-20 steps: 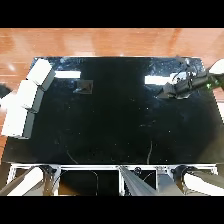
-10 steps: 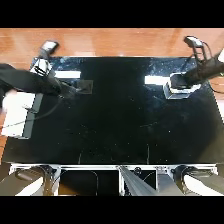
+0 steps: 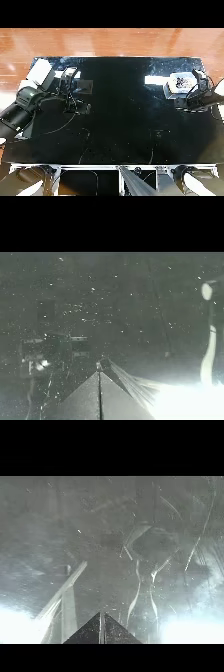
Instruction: Fold the box and place the chain.
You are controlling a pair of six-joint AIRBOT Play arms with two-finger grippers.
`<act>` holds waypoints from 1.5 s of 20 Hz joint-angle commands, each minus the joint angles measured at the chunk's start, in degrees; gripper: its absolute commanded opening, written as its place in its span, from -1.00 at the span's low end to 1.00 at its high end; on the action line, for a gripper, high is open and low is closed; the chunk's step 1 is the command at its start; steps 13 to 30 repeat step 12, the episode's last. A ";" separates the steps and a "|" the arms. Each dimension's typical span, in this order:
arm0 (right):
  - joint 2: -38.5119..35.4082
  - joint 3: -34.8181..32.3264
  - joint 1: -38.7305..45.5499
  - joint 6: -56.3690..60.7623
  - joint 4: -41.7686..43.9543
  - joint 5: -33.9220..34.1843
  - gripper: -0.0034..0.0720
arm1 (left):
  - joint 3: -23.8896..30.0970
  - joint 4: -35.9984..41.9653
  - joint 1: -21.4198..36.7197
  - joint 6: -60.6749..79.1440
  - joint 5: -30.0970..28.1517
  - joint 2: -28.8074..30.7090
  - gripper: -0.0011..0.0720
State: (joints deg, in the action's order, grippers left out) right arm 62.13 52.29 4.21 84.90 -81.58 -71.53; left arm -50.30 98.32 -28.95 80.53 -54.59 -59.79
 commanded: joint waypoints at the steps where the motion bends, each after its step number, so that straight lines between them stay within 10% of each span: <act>1: -0.35 -1.60 0.33 0.33 -0.35 0.87 -0.80 | 0.79 -0.55 0.02 -1.49 0.83 -0.04 -0.93; 30: -0.35 -1.60 0.33 0.33 -0.35 0.87 -0.80 | 0.79 -0.52 0.02 -1.49 1.29 -0.04 -0.93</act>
